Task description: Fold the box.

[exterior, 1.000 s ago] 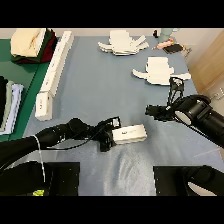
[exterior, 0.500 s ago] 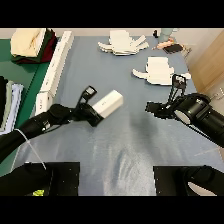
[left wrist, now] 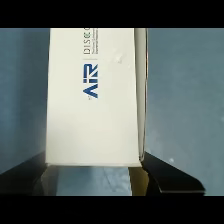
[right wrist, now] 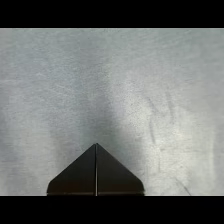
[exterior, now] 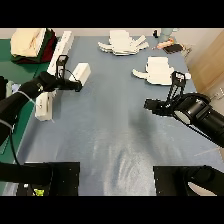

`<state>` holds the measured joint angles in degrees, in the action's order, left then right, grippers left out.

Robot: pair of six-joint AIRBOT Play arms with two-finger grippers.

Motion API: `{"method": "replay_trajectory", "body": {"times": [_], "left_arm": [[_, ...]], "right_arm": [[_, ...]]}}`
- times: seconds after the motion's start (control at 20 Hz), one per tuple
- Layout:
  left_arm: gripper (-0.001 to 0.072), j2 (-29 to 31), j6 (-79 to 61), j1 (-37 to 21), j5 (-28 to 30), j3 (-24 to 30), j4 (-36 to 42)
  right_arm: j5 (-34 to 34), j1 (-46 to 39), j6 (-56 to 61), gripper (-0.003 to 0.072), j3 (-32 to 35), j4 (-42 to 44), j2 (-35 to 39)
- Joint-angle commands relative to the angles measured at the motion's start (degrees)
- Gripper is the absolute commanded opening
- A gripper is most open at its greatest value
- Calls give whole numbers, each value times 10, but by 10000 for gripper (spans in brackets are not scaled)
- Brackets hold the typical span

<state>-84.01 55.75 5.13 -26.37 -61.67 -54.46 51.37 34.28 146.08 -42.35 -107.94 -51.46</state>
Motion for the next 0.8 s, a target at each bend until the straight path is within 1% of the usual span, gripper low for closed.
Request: {"method": "replay_trajectory", "body": {"times": [0.0,0.1,0.25,0.45,0.55,0.65,0.75], "left_arm": [[524,-96,120,-39,-33,-122,-48],[525,-123,127,-52,-42,-162,-48],[525,-152,127,-57,-44,-204,-66],[525,-192,128,-57,-101,-261,-98],[525,-198,137,-57,-113,-267,-118],[525,-200,174,-57,-113,-267,-146],[525,-202,181,-57,-113,-267,-153]], "right_arm": [[-9,0,-2,3,-1,-9,0],[-10,0,-2,2,-1,-15,0],[-19,0,-2,2,-1,-23,0],[-49,0,-2,2,-1,-28,0],[-50,0,-2,3,-1,-29,0],[-50,0,-2,2,-1,-29,0],[-50,0,-2,2,-1,-29,0]]}}
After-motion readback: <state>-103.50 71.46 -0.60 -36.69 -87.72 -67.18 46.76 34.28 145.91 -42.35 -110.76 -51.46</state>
